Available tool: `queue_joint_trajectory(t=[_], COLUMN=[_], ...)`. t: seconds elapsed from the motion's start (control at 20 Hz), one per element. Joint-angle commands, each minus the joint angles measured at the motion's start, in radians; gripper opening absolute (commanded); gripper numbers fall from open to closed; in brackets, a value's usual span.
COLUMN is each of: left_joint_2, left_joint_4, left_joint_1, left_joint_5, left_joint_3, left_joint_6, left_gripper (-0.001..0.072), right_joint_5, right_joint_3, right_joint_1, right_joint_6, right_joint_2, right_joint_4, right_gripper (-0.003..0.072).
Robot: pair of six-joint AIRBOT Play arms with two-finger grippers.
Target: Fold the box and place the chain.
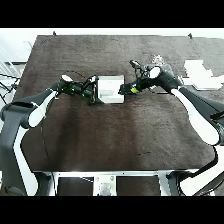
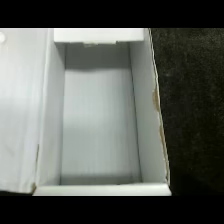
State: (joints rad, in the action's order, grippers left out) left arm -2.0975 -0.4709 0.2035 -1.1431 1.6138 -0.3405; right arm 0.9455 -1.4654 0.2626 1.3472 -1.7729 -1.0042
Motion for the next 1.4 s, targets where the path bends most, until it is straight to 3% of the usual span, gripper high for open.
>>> queue_joint_trajectory(t=[0.0, 0.3, 0.6, 0.95, 1.35], left_joint_2=[0.0, -0.001, 0.0, 0.0, 0.0], left_joint_4=[0.0, 0.0, 0.0, 0.0, 0.0], left_joint_1=[-0.001, -0.001, -0.001, -0.001, -0.001], left_joint_5=[0.0, 0.001, 0.001, 0.001, 0.001], left_joint_3=[0.0, 0.0, 0.0, 0.0, 0.0], left_joint_6=[0.0, 0.0, 0.0, 0.0, 0.0], left_gripper=[0.0474, 0.0473, 0.0474, 0.0474, 0.0473], right_joint_5=[0.034, 0.051, 0.22, 0.36, 0.383], right_joint_3=[-0.039, -0.108, -0.246, -0.398, -0.41], right_joint_1=[0.042, 0.079, 0.128, 0.142, 0.176], right_joint_6=[0.143, 0.283, 0.407, 0.452, 0.574], right_joint_2=[-0.014, -0.03, -0.114, -0.186, -0.212], right_joint_4=[-0.193, -0.338, -0.507, -0.553, -0.586], right_gripper=[0.0459, 0.0459, 0.0457, 0.0444, 0.0371])
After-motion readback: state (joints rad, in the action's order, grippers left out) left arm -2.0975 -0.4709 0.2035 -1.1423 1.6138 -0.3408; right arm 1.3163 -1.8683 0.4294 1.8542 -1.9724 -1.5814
